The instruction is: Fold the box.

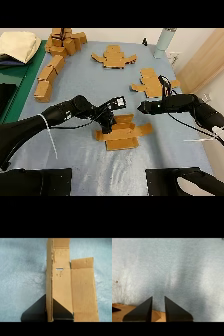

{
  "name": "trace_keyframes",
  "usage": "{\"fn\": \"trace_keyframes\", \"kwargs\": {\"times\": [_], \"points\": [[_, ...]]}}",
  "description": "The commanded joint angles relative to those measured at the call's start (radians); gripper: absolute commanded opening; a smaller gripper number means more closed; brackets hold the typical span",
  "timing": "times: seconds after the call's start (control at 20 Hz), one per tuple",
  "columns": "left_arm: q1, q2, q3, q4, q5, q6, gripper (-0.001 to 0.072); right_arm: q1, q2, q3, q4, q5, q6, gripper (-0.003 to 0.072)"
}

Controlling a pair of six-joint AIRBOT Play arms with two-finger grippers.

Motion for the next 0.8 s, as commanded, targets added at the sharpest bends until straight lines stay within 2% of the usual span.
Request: {"fn": "trace_keyframes", "kwargs": {"times": [0.0, 0.2, 0.75], "points": [[-0.006, 0.002, -0.016, 0.006, 0.000, -0.006, 0.0013, 0.000, 0.000, 0.001, 0.001, 0.000, -0.003, 0.0221], [-0.006, 0.002, -0.016, 0.007, -0.066, -0.003, 0.0015, 0.000, 0.000, 0.001, 0.001, 0.000, -0.003, 0.0221], [0.017, 0.037, -0.013, 0.029, -0.100, -0.001, 0.0016, 0.000, 0.000, 0.001, 0.001, -0.002, -0.003, 0.0221]]}}
